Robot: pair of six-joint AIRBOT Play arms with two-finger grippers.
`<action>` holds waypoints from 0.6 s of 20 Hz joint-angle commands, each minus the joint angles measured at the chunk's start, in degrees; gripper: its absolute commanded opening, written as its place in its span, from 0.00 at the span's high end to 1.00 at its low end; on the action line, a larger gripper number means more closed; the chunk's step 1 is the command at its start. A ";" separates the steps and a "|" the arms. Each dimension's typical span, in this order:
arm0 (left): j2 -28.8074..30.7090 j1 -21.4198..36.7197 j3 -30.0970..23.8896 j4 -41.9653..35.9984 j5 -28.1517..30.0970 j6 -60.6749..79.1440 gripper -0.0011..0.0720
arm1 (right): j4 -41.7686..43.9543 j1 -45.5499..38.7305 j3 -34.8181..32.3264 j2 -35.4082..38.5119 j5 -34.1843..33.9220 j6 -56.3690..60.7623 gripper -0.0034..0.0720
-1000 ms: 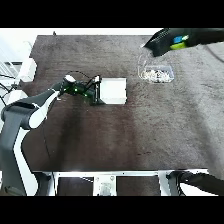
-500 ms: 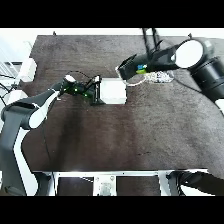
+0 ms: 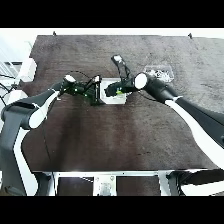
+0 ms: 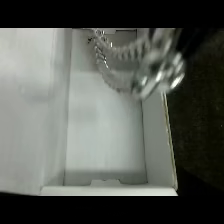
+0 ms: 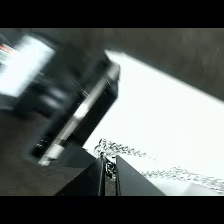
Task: Fold the box and place the chain.
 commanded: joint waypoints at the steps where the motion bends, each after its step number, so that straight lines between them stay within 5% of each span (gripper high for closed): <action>1: 0.00 -0.04 0.02 0.02 0.00 0.02 0.45 | 0.37 -0.22 -0.37 -4.37 -2.14 -0.17 0.55; 2: 0.00 -0.02 0.02 0.02 0.00 0.02 0.45 | -0.31 -0.98 -0.37 -3.82 -1.70 -0.15 0.29; 6: 0.00 -0.04 0.02 0.02 -0.02 0.02 0.45 | -3.87 -6.84 -1.18 4.28 3.10 -0.11 0.27; 12: 0.00 -0.04 0.02 0.02 -0.07 0.02 0.45 | -7.65 -24.83 -9.16 11.85 -1.86 7.48 0.27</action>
